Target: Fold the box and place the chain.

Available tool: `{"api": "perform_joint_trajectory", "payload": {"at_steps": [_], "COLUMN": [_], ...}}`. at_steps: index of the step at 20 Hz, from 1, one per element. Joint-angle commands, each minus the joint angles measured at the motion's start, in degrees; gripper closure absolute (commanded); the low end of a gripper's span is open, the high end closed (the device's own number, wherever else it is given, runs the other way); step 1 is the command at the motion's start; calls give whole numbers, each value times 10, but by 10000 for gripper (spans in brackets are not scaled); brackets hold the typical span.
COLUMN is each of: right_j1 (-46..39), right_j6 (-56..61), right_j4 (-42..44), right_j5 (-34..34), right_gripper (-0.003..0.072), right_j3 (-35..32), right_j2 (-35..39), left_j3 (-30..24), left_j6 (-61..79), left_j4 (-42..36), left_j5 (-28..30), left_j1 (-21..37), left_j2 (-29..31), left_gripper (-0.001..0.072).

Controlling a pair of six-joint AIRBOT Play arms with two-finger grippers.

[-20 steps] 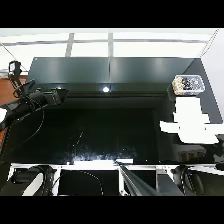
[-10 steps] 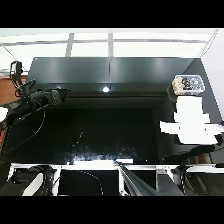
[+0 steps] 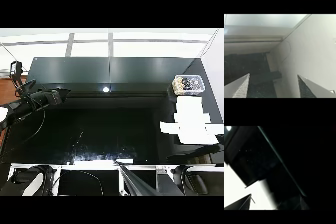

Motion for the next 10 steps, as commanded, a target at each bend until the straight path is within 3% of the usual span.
{"api": "perform_joint_trajectory", "payload": {"at_steps": [1, 4, 7, 10], "right_j1": [-2, -2, 3, 18], "right_j6": [-5, -7, -22, -21], "right_j4": [11, 32, 91, 86], "right_j5": [-7, 3, 69, 103], "right_gripper": [-11, -11, -11, -11], "right_j3": [23, 39, 39, 36], "right_j2": [-10, -10, -32, -58], "left_j3": [0, 0, 0, 0], "left_j6": [0, 0, 0, 0], "left_j4": [0, 0, 0, -1], "left_j5": [0, 0, 0, -5], "left_j1": [0, 0, 0, 0], "left_j2": [0, 0, -1, 0], "left_gripper": [4, 5, 5, 5]}}
